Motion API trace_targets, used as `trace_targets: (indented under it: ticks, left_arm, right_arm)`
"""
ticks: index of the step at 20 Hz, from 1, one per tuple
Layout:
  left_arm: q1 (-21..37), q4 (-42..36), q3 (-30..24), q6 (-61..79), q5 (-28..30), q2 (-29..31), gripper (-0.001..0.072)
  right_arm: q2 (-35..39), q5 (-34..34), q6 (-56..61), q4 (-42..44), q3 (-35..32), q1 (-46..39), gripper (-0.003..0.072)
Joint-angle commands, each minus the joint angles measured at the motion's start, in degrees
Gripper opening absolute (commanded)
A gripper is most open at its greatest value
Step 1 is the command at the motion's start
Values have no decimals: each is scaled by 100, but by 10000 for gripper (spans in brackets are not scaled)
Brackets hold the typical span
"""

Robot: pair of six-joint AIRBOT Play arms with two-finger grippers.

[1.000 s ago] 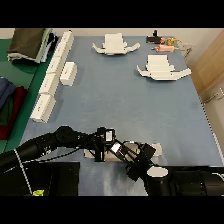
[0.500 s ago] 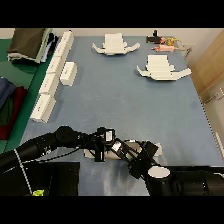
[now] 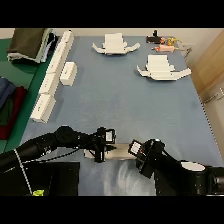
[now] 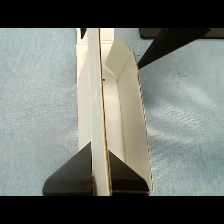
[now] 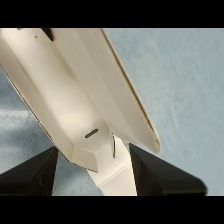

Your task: Fold the box.

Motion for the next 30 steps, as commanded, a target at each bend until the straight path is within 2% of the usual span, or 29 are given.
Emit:
trace_targets:
  ticks: [1, 5, 6, 10, 14, 20, 25, 30]
  left_arm:
    - [-2, 0, 0, 0, 7, -2, 15]
    - [-2, 0, 0, 0, 4, -2, 15]
    - [-2, -2, 0, 0, 4, -2, 15]
    - [-2, 0, 0, 0, 4, -2, 15]
    - [-2, 0, 0, 0, 4, -2, 14]
    - [-2, 0, 0, 0, 4, -2, 15]
    - [-2, 0, 0, 0, 4, -2, 15]
    - [-2, 0, 0, 0, 2, -2, 14]
  right_arm:
    - [354, 745, -1244, 494, -234, -728, 671]
    - [354, 1104, -3598, 2072, -229, -1954, 685]
    - [352, 1106, -4256, 2479, -225, -2286, 720]
    - [293, 1104, -6752, 4212, -216, -3628, 720]
    - [-175, 1097, -8393, 5405, -118, -4288, 720]
    - [-1250, 896, -8721, 5584, 111, -4295, 720]
    - [-1082, 378, -8223, 5187, 120, -4293, 720]
    - [-901, 520, -8240, 5143, 107, -4295, 718]
